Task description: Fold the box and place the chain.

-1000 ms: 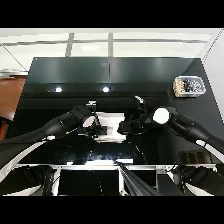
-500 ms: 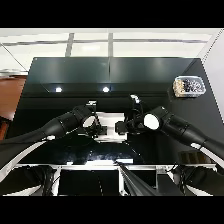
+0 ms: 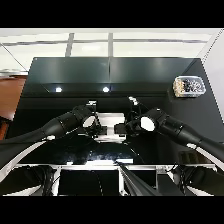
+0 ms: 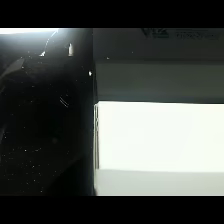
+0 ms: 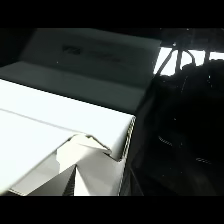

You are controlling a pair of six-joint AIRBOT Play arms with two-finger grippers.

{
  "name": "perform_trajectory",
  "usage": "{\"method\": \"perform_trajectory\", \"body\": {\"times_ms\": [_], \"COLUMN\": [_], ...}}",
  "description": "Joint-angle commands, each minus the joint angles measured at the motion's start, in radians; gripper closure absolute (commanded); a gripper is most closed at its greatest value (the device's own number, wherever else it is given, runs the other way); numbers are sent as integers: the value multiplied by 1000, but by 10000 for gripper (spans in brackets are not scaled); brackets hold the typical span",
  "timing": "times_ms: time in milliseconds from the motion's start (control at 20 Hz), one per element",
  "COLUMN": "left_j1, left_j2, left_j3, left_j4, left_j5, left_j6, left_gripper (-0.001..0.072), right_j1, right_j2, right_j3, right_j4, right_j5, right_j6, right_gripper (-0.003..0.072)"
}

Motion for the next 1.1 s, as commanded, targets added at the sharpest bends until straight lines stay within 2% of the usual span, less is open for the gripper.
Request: {"method": "perform_trajectory", "body": {"times_ms": [0,300,350,800,1050], "left_j1": [0,0,0,0,0], "left_j2": [0,0,0,0,0], "left_j3": [0,0,0,0,0], "left_j4": [2,1,1,0,0], "left_j5": [0,0,0,-2,-2], "left_j6": [0,0,0,1,1], "left_gripper": [679,678,679,679,679], "right_j1": [2,55,66,89,88], "right_j2": [-16,-88,-107,-196,-200], "right_j3": [6,72,90,144,144], "right_j4": [-6,-62,-77,-122,-148], "right_j5": [9,43,61,100,99], "right_j6": [13,47,53,114,156], "right_gripper": [331,334,396,396,396]}}
